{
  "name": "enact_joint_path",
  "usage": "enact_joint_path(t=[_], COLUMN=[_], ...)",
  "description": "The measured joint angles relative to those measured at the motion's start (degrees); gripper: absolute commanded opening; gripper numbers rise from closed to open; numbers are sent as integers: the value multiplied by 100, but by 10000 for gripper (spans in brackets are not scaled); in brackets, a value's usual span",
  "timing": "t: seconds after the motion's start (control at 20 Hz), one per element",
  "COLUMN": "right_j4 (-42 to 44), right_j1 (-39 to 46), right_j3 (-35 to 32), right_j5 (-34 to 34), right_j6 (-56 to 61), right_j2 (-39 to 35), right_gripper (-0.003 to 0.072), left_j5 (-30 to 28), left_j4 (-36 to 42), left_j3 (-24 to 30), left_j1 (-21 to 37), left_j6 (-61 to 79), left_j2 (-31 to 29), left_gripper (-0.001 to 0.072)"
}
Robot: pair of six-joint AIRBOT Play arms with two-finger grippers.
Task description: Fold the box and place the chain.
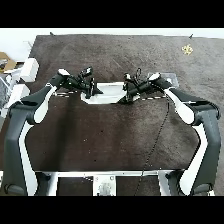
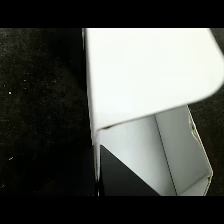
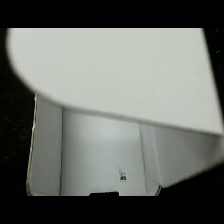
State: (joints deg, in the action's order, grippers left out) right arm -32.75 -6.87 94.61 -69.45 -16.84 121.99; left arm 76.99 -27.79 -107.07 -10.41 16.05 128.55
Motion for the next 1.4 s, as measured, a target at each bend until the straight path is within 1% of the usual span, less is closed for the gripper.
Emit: enact_joint_path(t=[1.05,1.1,1.3,1.35,1.4], right_j4=[-219,-262,-326,-343,-348], right_j1=[0,0,2,0,0], right_j3=[4,7,4,4,2], right_j5=[92,103,116,116,116], right_j6=[-138,-138,-133,-131,-131], right_j2=[-9,-15,-17,-20,-20], right_gripper=[622,563,558,471,448], left_j5=[4,4,4,4,4], left_j4=[0,0,0,-2,-2], left_j3=[0,0,0,0,0], left_j1=[0,0,0,0,0], left_j6=[0,0,0,0,2], left_j2=[0,0,0,0,0], left_gripper=[12,12,12,12,12])
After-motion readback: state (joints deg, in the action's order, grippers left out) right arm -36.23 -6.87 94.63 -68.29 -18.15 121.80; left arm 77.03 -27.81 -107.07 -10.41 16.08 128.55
